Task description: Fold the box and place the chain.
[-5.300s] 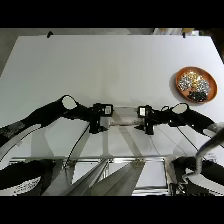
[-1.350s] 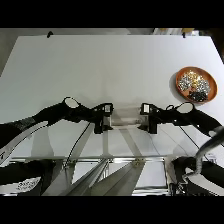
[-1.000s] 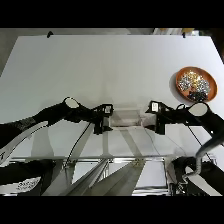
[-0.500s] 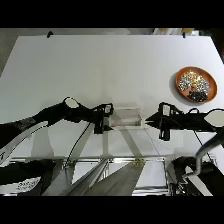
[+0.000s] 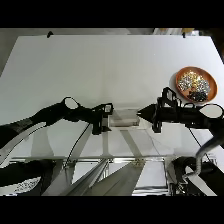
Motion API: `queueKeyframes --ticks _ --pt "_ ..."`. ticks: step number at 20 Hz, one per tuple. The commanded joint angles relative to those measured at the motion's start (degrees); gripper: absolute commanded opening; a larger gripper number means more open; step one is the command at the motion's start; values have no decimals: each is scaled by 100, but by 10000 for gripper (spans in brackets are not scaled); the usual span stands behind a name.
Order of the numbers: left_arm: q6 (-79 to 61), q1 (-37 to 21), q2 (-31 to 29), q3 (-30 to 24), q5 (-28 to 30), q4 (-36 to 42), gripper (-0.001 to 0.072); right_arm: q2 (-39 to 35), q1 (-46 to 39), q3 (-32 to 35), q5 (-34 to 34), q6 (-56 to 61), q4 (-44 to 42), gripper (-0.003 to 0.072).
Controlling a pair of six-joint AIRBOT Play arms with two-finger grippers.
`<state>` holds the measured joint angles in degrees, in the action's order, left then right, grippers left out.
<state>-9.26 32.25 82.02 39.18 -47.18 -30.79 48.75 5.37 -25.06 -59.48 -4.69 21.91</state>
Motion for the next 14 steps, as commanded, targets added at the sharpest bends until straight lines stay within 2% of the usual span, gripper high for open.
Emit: queueKeyframes --ticks 1,4,8,9,11,14 --pt "1128 -2 -306 2 133 -1220 153 201 98 -2 20 -229 -273 101" --pt "1233 0 -474 2 245 -1213 153 295 636 -2 195 -437 -260 101" --pt "1222 0 -455 0 267 -1215 152 345 1353 -2 988 -485 -240 100" --pt "1222 -2 -455 0 291 -1215 152 345 1440 -2 1049 -487 -243 96" --pt "1220 -9 -455 0 286 -1220 152 345 1480 -2 1141 -487 -267 30" --pt "1226 -11 -457 0 280 -1217 151 352 1480 -2 1950 -400 -306 20"
